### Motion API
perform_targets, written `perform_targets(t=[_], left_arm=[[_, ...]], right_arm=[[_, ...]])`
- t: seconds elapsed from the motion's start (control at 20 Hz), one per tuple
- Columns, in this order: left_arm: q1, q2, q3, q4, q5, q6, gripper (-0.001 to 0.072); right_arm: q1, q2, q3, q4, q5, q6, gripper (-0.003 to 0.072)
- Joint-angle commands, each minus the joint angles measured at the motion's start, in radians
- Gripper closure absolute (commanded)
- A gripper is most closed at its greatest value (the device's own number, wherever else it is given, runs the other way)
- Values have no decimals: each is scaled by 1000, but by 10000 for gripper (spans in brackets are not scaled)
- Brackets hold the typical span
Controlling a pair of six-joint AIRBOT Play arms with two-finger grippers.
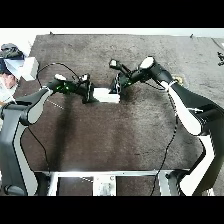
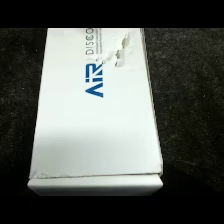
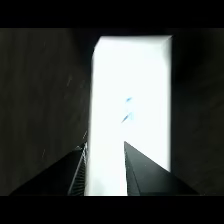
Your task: Fold the box and place the chain.
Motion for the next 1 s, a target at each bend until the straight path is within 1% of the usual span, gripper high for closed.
perform_targets(t=[0.0, 0.05, 0.1, 0.2, 0.35, 0.45, 0.6, 0.8, 0.95], left_arm=[[1, 0, 0, -1, 3, 0, 294], [1, 0, 0, -1, 3, 0, 294], [1, 0, 0, -1, 3, 0, 294], [1, 0, 0, -1, 3, 0, 294], [1, 0, 0, -1, 3, 0, 294], [1, 0, 0, -1, 3, 0, 294], [1, 0, 0, -1, 3, 0, 294], [1, 0, 0, -1, 3, 0, 294], [1, 0, 0, -1, 3, 0, 294]], right_arm=[[-25, 5, 1, 114, 2, -1, 462], [-25, 2, 0, 115, 2, 8, 624], [-25, -5, -1, 111, 1, 23, 695], [-25, -29, -1, 79, 6, 50, 696], [-25, -79, -2, 43, 51, 61, 695], [-25, -102, -2, 19, 62, 81, 695], [-25, -109, -1, -37, 65, 82, 695], [-26, -101, -1, -35, 65, 82, 695], [-26, -37, -1, 52, 69, 82, 696]])
